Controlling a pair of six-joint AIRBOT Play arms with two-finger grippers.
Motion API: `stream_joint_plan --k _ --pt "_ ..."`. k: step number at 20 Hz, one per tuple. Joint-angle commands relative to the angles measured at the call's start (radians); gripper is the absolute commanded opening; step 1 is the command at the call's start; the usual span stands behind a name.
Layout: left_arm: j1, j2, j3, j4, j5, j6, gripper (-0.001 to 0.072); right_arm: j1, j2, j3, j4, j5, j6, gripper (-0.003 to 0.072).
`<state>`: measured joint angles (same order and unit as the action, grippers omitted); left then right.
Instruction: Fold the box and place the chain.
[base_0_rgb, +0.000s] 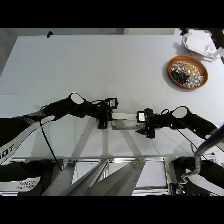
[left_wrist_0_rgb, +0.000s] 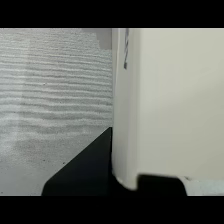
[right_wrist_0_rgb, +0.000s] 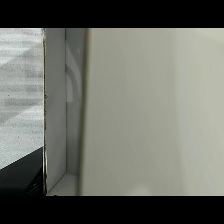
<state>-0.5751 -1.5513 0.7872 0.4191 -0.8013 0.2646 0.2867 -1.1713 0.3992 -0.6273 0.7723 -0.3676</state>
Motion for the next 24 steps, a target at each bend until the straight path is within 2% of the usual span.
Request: stream_joint_plan --k 1,12,15,17,20,24 --pt "0.000 0.001 0.000 0.000 0.000 0.000 0.0010 0.001 -0.001 -0.001 -0.001 0.001 0.000 0.0399" --pt "0.000 0.003 0.000 0.001 -0.013 -0.001 0.0023 0.001 -0.001 -0.001 -0.001 0.001 0.000 0.0399" --pt "0.008 0.029 0.000 0.008 -0.019 -0.002 0.0294 0.001 -0.001 -0.001 -0.001 0.001 0.000 0.0399" --pt "0.024 0.061 0.000 0.023 -0.020 -0.003 0.0401 0.001 0.000 -0.001 -0.001 0.001 0.000 0.0399" --pt "0.066 0.129 0.000 0.081 -0.034 -0.040 0.0420 0.001 0.000 -0.001 -0.001 0.001 0.000 0.0399" --pt "0.149 0.272 0.000 0.248 -0.103 -0.141 0.0420 0.001 0.000 -0.001 -0.001 0.001 0.000 0.0399"
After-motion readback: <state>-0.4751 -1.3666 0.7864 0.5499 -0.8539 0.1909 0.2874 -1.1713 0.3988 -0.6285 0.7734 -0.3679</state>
